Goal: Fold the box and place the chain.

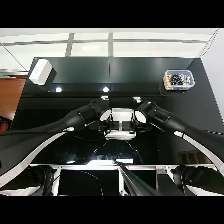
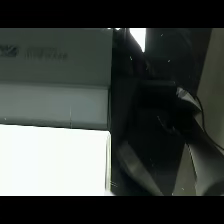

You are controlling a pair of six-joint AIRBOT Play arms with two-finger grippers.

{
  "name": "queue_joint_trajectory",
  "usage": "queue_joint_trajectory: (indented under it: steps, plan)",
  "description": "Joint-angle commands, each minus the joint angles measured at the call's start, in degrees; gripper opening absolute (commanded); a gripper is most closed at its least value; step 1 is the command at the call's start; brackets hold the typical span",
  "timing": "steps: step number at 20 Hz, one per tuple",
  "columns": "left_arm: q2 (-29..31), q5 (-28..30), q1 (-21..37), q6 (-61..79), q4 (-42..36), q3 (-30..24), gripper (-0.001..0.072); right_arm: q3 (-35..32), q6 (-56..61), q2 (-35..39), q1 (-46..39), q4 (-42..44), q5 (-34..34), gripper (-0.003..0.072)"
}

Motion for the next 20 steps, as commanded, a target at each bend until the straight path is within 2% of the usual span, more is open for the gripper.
queue_joint_trajectory:
  steps: [1,7,11,13,17,19,20]
  plan:
    - [0.0,0.0,0.0,-0.1,0.0,0.0,0.0026,0.1,-1.3,1.3,-0.5,0.2,1.4,0.0337]
    - [0.0,0.0,0.0,-0.1,0.0,0.0,0.0025,0.1,-10.7,13.4,-9.3,1.4,7.4,0.0337]
    - [0.0,0.0,0.0,-0.1,0.0,0.0,0.0026,0.1,-16.9,20.3,-22.4,1.3,4.4,0.0337]
    - [0.0,0.0,0.0,-0.1,-0.1,0.0,0.0026,0.1,-18.8,20.0,-29.7,1.0,0.2,0.0337]
    - [0.0,0.0,0.0,-0.1,-0.1,0.0,0.0026,0.3,-20.0,16.1,-40.2,-4.3,-12.6,0.0337]
    - [0.0,0.0,0.0,-0.1,0.0,0.0,0.0026,3.1,-22.1,10.6,-42.9,-5.7,-13.0,0.0338]
    - [0.0,0.0,0.0,-0.1,-0.1,0.0,0.0026,5.8,-23.3,7.5,-43.8,-6.3,-12.7,0.0471]
